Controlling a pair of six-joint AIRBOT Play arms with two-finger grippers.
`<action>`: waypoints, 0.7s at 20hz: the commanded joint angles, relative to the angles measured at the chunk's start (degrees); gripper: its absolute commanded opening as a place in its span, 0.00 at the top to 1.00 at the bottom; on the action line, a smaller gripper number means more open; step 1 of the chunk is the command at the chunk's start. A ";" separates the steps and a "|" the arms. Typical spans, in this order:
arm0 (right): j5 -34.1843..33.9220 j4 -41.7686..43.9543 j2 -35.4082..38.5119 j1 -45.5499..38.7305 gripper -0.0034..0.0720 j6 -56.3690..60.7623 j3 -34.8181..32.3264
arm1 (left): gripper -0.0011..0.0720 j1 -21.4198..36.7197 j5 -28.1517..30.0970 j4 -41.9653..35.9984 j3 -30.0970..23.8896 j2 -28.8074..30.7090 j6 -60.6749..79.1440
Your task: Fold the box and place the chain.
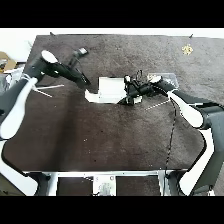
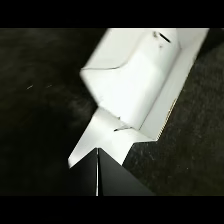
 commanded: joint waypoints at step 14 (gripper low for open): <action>0.02 -0.04 -0.02 0.04 0.39 -0.02 0.00 | 0.97 6.43 6.54 -10.82 -19.30 -0.63 -22.82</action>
